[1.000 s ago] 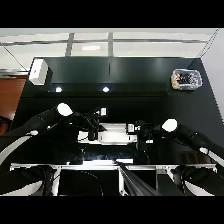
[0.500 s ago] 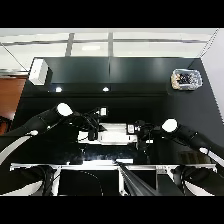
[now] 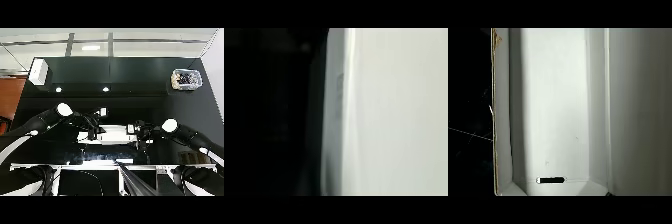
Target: Fold the box and place the chain.
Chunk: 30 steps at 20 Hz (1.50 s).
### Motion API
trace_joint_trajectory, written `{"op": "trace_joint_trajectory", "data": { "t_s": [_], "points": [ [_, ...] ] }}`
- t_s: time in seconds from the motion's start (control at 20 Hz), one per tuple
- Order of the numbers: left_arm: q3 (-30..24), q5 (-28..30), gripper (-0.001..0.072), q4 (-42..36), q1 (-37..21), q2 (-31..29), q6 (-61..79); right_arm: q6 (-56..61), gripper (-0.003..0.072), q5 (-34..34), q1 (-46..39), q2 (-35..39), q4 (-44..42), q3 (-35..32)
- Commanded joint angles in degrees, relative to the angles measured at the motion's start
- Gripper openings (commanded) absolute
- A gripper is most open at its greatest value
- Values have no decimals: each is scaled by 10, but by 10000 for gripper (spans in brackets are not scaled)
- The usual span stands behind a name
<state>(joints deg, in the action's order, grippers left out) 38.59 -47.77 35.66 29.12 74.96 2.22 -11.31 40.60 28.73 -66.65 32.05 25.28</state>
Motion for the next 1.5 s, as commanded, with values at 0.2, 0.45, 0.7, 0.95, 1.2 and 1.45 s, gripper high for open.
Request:
{"op": "trace_joint_trajectory", "data": {
  "t_s": [0.2,0.45,0.7,0.95,1.2,1.45],
  "points": [
    [19,-40,376,158,-19,-76,-143,0,480,0,0,0,0,0],
    [20,-172,23,240,-84,-188,-326,0,480,0,0,0,0,0],
    [-2,-229,23,113,-34,-197,-405,0,480,0,0,0,0,0],
    [-79,136,23,-81,18,-175,-397,0,480,0,0,0,0,0],
    [-65,186,23,-92,34,-72,-397,0,480,0,0,0,0,0],
    [-6,102,22,14,50,4,-423,0,480,0,0,0,0,0]
  ]
}}
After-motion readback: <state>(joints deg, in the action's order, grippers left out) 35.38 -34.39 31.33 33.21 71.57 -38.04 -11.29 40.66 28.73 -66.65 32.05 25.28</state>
